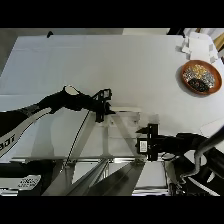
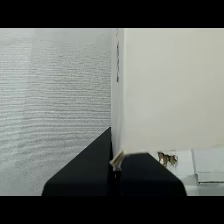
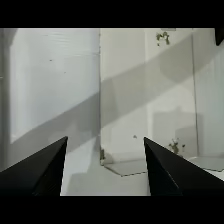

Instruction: Fold the box and place the chain.

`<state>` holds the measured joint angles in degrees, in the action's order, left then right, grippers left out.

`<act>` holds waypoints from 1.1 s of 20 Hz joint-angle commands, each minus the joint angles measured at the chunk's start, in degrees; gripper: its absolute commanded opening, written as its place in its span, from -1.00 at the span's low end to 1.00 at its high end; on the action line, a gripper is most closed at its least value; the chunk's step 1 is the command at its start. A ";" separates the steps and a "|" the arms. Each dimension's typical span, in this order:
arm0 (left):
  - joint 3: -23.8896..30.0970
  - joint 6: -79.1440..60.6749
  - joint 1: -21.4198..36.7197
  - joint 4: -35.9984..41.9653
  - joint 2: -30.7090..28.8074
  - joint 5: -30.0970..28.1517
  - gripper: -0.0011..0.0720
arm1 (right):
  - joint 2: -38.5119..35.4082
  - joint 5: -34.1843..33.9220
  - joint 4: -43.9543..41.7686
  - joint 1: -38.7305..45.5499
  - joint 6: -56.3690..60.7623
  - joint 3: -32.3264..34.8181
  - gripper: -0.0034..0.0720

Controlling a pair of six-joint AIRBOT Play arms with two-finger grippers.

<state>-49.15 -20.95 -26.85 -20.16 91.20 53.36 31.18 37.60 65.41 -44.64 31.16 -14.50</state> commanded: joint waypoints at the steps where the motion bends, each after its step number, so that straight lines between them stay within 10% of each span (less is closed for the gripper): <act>1: -0.02 0.00 -0.02 -0.02 0.04 0.00 -0.94 | 4.35 -6.97 0.57 -1.25 -0.20 1.11 0.52; 22: -0.02 -0.02 -0.02 -0.02 0.04 0.00 -0.94 | 15.37 -17.55 2.47 3.58 -0.20 1.05 0.52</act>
<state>-49.15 -20.93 -26.85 -20.16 91.20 53.36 46.63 20.53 67.31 -41.60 30.94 -13.43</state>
